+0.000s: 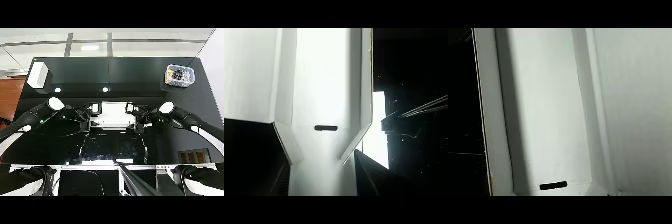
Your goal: Fold the box and place the chain.
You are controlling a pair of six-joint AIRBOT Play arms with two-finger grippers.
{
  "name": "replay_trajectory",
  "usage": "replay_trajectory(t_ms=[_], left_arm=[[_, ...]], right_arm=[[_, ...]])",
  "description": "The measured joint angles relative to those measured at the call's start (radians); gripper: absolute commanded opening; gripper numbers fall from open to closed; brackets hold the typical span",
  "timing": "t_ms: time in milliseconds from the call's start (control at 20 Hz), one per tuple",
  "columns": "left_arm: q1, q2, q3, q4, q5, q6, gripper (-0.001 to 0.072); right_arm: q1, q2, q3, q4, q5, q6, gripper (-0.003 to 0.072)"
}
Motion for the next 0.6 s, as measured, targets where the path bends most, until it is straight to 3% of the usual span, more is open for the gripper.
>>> replay_trajectory(t_ms=[50,200,600], left_arm=[[-0.005,-0.001,0.0,-0.004,-0.002,0.002,0.0264],[-0.019,-0.004,0.001,-0.026,0.002,0.005,0.0162],[-0.063,-0.024,0.002,-0.116,0.04,0.008,0.0162]], right_arm=[[0.0,0.0,0.0,0.0,0.0,0.0,0.0177],[0.0,0.0,0.0,0.0,0.0,0.0,0.0177],[0.0,0.0,0.0,0.0,0.0,0.0,0.0177]])
